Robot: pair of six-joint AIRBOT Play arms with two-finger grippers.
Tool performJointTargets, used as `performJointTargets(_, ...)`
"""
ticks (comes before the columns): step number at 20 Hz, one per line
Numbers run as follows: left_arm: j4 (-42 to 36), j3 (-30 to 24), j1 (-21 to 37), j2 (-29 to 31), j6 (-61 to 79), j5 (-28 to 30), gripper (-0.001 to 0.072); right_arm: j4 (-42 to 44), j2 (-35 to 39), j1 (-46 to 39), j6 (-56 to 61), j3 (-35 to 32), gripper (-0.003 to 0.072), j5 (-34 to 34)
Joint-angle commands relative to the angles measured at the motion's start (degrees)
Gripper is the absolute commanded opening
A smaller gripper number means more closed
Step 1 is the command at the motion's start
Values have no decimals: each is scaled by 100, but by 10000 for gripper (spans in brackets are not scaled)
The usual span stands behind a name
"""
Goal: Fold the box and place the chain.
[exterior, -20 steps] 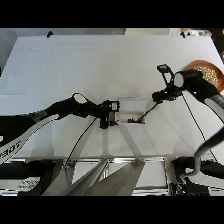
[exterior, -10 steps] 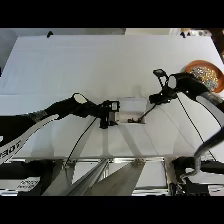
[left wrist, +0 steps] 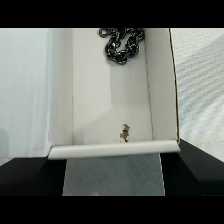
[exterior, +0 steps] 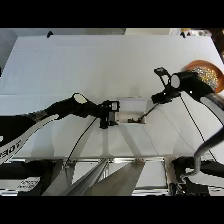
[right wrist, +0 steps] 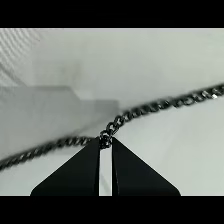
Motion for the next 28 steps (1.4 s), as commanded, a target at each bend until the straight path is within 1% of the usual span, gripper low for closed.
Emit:
performJointTargets(1, 0, 0, 2, 4, 0, 2, 205, -33, 608, 0, -199, 7, 18, 544)
performJointTargets(4, 0, 0, 2, 4, 0, 0, 205, 507, 1263, 0, -223, 4, 17, 1276)
performJointTargets(6, 0, 0, 2, 4, 0, 2, 205, 1126, 1703, 0, -372, -4, 18, 1733)
performJointTargets(9, 0, 0, 2, 4, 0, 0, 205, 2105, 2345, 35, -667, -42, 18, 1928)
performJointTargets(12, 0, 0, 2, 4, 0, 0, 205, 2293, 2835, 365, -673, -42, 18, 1899)
performJointTargets(15, 0, 0, 2, 4, 0, 0, 205, 2361, 3047, 835, -601, -42, 18, 1703)
performJointTargets(17, 0, 0, 2, 4, 0, 0, 205, 2656, 3056, 1134, -603, -42, 18, 1478)
performJointTargets(19, 0, 0, 2, 4, 0, 0, 205, 2981, 3056, 1423, -603, -42, 18, 1121)
performJointTargets(22, 0, 0, 2, 4, 0, 0, 205, 3086, 3053, 1790, -601, -42, 18, 643)
performJointTargets(26, 0, 0, 2, 4, 0, 2, 205, 3091, 3034, 1941, -428, -50, 18, 236)
performJointTargets(28, 0, 0, 2, 4, 0, 2, 205, 3067, 3029, 1939, -422, -225, 18, 103)
